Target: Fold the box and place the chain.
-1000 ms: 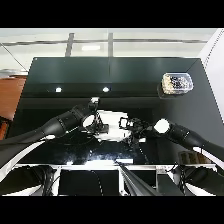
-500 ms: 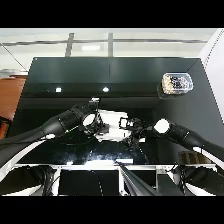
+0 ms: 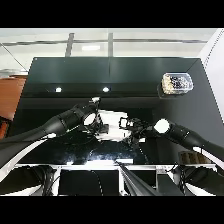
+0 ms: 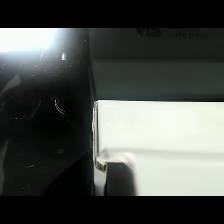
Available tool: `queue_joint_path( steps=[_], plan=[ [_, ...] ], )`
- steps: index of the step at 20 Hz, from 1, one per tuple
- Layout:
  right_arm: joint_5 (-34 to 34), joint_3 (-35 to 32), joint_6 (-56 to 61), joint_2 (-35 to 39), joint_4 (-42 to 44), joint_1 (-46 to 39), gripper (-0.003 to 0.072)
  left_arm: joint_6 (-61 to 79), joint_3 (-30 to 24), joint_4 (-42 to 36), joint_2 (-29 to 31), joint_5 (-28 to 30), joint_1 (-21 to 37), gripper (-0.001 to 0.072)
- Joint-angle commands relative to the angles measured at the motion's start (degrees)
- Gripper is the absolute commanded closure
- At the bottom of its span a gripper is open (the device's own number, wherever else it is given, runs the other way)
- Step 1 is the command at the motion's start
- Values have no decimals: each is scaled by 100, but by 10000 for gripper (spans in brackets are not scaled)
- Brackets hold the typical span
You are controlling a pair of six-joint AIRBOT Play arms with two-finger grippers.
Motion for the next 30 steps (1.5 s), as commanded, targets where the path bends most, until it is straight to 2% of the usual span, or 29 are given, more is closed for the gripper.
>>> queue_joint_path(
  steps=[1, 2, 4, 9, 12, 13, 14, 15, 17, 19, 22, 24, 28, 30],
  plan=[
    [4, 0, 9, 0, 2, 2, 161, 57, 0, -24, -17, 31, 0, 681],
    [4, 2, 48, 9, 2, 2, -34, 57, 0, -22, -7, 11, 4, 681],
    [76, 24, 48, 81, -142, 0, -34, 81, 0, 2, 37, -42, 7, 681],
    [461, 74, 66, 599, -1257, 0, -34, 79, -39, 7, 85, -31, 48, 680],
    [411, 72, 63, 629, -1121, 2, -34, 155, -61, 2, 83, -52, 87, 681],
    [387, 72, 63, 629, -1010, 2, 14, 173, -61, 4, 83, -52, 76, 681],
    [391, 72, 63, 629, -988, 2, 174, 186, -61, 4, 81, -50, 76, 681],
    [389, 72, 66, 629, -894, 2, 198, 186, -61, 4, 81, -50, 76, 681],
    [385, 72, 66, 629, -605, 2, 200, 188, -61, 2, 79, -50, 76, 681],
    [374, 72, 129, 627, -382, 2, 379, 188, -61, 2, 76, -52, 76, 681],
    [149, 72, 671, 623, -380, 4, 381, 188, -61, -7, 76, -50, 76, 681],
    [146, 72, 852, 623, -337, 4, 462, 188, -61, -20, 76, -50, 76, 681],
    [105, 72, 855, 446, 282, 11, 463, 188, -61, -22, 76, -48, 76, 681],
    [-138, 72, 855, 367, 435, 205, 463, 188, -61, -22, 76, -48, 76, 681]
  ],
)
